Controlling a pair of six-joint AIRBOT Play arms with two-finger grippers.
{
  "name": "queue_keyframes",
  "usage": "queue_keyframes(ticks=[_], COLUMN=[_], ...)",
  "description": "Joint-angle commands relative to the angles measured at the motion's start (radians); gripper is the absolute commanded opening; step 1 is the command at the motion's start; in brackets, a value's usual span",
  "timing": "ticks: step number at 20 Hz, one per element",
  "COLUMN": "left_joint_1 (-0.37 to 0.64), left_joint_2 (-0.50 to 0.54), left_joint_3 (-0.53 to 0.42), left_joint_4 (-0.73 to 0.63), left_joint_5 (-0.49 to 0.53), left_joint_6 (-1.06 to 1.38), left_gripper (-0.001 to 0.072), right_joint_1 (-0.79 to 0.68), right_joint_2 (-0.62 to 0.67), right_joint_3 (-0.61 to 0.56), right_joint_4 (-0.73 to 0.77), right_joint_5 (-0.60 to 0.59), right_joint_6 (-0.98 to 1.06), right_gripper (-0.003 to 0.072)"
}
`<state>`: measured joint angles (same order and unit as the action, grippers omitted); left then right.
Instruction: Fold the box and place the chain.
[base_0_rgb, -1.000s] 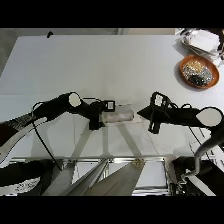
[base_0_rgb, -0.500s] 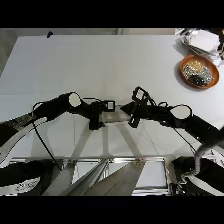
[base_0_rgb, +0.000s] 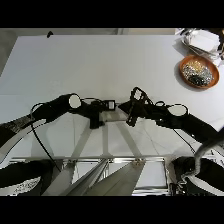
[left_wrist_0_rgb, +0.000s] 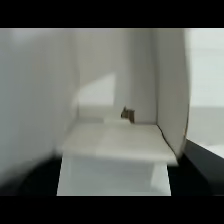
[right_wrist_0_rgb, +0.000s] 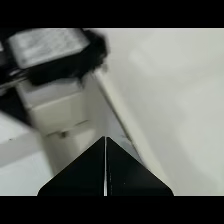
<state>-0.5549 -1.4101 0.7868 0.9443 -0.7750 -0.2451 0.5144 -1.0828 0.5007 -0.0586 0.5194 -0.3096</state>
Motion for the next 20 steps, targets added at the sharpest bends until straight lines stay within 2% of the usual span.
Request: queue_keyframes(ticks=[1, 5, 7, 10, 12, 20], left_joint_1=[0.057, 0.101, 0.1, 0.098, 0.098, 0.087], left_joint_2=[0.018, 0.018, 0.017, 0.017, 0.016, 0.012], left_joint_3=[0.001, 0.001, 0.001, 0.001, 0.001, 0.001], left_joint_4=[-0.009, -0.013, -0.063, -0.159, -0.171, -0.264], left_joint_5=[-0.101, -0.182, -0.177, -0.113, -0.077, -0.078], left_joint_6=[-0.081, -0.094, -0.018, 0.124, 0.177, 0.331], left_gripper=[0.0696, 0.0696, 0.0695, 0.0696, 0.0696, 0.0697], right_joint_1=[0.001, 0.001, 0.001, 0.001, 0.001, 0.001], right_joint_2=[0.013, 0.022, 0.022, 0.022, 0.022, 0.022], right_joint_3=[0.0, 0.0, 0.0, 0.0, 0.0, 0.0], right_joint_4=[-0.035, -0.051, -0.051, -0.055, -0.055, -0.055], right_joint_5=[0.025, 0.028, 0.03, 0.034, 0.042, 0.042], right_joint_6=[-0.008, -0.006, -0.006, -0.006, -0.006, -0.006], right_gripper=[0.0009, 0.0009, 0.0009, 0.0009, 0.0009, 0.001])
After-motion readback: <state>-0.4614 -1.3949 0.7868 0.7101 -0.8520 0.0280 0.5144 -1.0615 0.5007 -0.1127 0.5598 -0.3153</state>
